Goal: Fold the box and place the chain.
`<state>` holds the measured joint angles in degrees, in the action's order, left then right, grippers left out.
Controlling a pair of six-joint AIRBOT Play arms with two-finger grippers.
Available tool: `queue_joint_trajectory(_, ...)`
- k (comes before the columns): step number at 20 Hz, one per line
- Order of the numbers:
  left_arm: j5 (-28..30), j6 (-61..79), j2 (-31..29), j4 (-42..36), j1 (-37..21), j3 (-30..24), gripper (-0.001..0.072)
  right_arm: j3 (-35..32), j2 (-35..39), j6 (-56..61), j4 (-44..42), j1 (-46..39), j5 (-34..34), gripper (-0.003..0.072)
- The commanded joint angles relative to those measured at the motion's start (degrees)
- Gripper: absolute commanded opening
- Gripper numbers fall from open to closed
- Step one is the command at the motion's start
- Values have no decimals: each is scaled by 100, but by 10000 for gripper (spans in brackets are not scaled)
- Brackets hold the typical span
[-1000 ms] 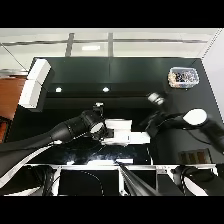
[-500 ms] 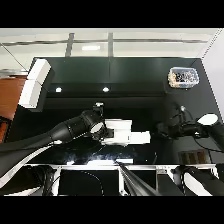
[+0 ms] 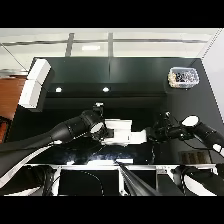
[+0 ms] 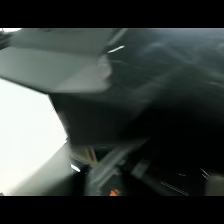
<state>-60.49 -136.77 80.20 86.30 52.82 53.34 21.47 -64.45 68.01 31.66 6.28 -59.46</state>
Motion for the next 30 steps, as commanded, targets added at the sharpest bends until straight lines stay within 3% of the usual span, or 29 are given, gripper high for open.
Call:
queue_joint_trajectory(1, 0, 2, -2, 2, -4, 0, 32, 17, -28, -837, -887, 94, -299, 577)
queue_joint_trajectory(2, 0, 2, -2, 2, -4, 0, 33, 74, -28, -997, -977, 94, -455, 695)
queue_joint_trajectory(7, 2, 2, -2, 4, -4, 0, 32, 201, -28, -1036, -1047, 306, -525, 695)
queue_joint_trajectory(10, 2, 2, -2, 4, -4, 0, 32, 205, -28, -1023, -1045, 691, 35, 694)
queue_joint_trajectory(12, 0, 2, -2, 4, -4, 0, 32, 247, -28, -861, -1019, 938, 409, 647)
queue_joint_trajectory(17, 2, 2, -2, 15, -4, 0, 33, 861, -28, 1067, 538, 1969, 1241, 646)
queue_joint_trajectory(19, 2, 2, -2, 24, -7, 0, 32, 1174, -28, 2186, 1480, 2391, 1257, 486)
queue_joint_trajectory(24, 4, 2, -2, 24, -7, 0, 33, 1784, -44, 4485, 3309, 3165, 1178, 398)
queue_joint_trajectory(25, 2, 2, -2, 22, -7, 0, 33, 1904, -79, 4754, 3495, 3259, 1099, 340)
queue_joint_trajectory(30, 2, 2, -2, 24, -7, 0, 33, 2638, -621, 5657, 4548, 3814, 227, 341)
